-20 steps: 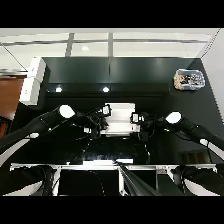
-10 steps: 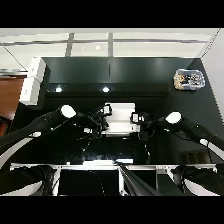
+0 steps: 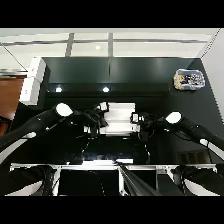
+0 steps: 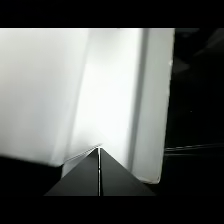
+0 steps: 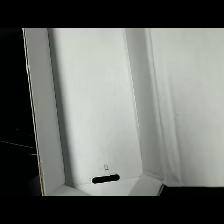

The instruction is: Fold the box and place the chain.

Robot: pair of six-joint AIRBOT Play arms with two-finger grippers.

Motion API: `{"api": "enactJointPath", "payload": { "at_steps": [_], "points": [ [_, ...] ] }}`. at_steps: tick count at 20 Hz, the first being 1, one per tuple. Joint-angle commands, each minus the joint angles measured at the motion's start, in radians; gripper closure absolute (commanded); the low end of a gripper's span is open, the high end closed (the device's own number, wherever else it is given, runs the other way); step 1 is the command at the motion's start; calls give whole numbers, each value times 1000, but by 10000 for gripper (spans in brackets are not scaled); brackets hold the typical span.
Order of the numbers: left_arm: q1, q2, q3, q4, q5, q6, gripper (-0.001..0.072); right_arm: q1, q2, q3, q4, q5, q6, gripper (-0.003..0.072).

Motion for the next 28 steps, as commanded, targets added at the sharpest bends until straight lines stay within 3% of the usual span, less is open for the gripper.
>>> {"api": "enactJointPath", "payload": {
  "at_steps": [1,6,9,11,15,18,21,25,28],
  "points": [
    [86,109,1,146,-6,-191,683,1,0,0,0,1,0,446],
    [364,235,1,346,-170,-620,683,1,0,0,0,1,0,447],
    [533,234,-17,344,-245,-812,681,1,0,0,0,1,0,446],
    [592,229,-45,335,-266,-923,681,1,0,0,0,1,0,447],
    [602,153,-118,269,-290,-1147,681,1,0,0,0,1,0,447],
    [580,37,-146,148,-327,-1153,681,1,0,0,0,1,0,447],
    [497,-58,-145,64,-324,-1105,682,1,0,0,0,1,0,447],
    [386,-98,-144,-43,-239,-1070,681,1,0,0,0,1,0,447],
    [362,-98,-144,-76,-220,-1045,681,1,0,0,-1,1,0,447]
  ]
}}
